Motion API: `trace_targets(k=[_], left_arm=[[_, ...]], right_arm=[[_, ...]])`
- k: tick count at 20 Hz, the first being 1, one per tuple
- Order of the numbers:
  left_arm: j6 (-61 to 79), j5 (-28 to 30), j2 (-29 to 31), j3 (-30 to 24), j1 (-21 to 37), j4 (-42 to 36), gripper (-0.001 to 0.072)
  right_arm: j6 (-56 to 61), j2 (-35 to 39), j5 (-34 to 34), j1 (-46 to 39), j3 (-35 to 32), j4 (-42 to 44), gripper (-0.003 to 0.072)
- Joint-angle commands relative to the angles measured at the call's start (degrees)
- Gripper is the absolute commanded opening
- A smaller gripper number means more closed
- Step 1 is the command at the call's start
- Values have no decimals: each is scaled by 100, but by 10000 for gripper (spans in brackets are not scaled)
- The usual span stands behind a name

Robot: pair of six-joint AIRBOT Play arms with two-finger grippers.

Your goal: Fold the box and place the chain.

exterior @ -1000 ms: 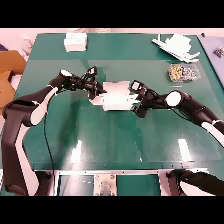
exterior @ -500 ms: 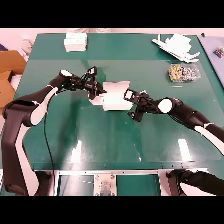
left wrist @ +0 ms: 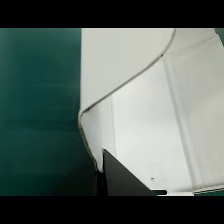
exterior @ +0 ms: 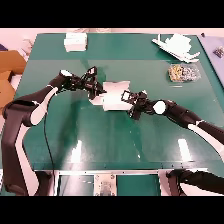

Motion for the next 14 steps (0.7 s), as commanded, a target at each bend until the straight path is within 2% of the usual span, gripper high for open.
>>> trace_targets(k=[1,10,12,14], left_arm=[[0,-2,0,2,4,0,25],[-2,-11,0,2,4,0,25],[-2,-20,0,2,4,0,25],[-2,-22,0,2,4,0,24]], right_arm=[[-79,-76,-433,4,-2,0,705],[-81,-79,-726,-13,111,111,720],[-133,-83,-717,-129,186,334,720],[-713,-83,-568,-286,280,920,720]])
